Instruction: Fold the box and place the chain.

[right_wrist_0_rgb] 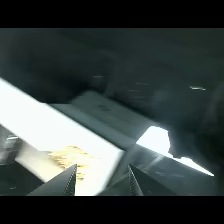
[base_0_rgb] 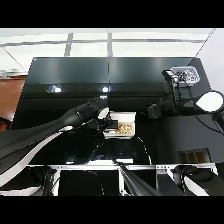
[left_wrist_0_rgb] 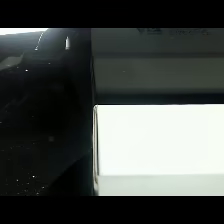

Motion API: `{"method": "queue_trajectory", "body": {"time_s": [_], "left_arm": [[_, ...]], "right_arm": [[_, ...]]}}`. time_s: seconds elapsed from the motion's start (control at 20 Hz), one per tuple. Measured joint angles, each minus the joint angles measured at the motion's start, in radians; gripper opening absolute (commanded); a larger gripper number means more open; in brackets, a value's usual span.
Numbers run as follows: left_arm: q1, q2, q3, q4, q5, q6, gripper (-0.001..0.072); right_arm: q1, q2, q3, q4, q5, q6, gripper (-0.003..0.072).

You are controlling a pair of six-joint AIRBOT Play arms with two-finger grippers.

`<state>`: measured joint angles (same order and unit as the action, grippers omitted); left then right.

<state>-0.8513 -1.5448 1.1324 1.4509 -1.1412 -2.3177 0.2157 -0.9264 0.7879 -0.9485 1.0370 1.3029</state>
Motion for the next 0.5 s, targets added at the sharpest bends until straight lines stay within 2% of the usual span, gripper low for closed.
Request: {"method": "queue_trajectory", "body": {"time_s": [0.05, 0.1, 0.15, 0.2, 0.25, 0.4, 0.5], "left_arm": [[0.001, 0.000, 0.002, -0.009, 0.008, 0.001, 0.0032], [0.002, 0.000, 0.005, -0.017, 0.020, 0.004, 0.0141], [0.003, 0.000, 0.008, -0.024, 0.031, 0.004, 0.0412], [0.003, 0.000, 0.012, -0.028, 0.032, -0.003, 0.0622], [0.003, 0.001, 0.018, -0.031, 0.033, -0.015, 0.0676], [0.003, 0.033, 0.034, -0.018, 0.037, -0.006, 0.0676], [0.003, 0.091, 0.036, 0.027, 0.023, 0.053, 0.0676]], "right_arm": [[-0.011, 0.000, 0.000, -0.011, 0.006, 0.001, 0.0382], [-0.019, 0.000, 0.000, -0.021, 0.012, 0.004, 0.0382], [-0.026, 0.000, 0.000, -0.026, 0.018, 0.004, 0.0382], [-0.030, 0.000, 0.000, -0.029, 0.027, 0.004, 0.0381], [-0.033, 0.000, 0.000, -0.033, 0.032, 0.005, 0.0382], [-0.038, 0.000, 0.000, -0.039, 0.044, 0.007, 0.0382], [-0.040, 0.000, 0.000, -0.042, 0.047, 0.007, 0.0382]]}}
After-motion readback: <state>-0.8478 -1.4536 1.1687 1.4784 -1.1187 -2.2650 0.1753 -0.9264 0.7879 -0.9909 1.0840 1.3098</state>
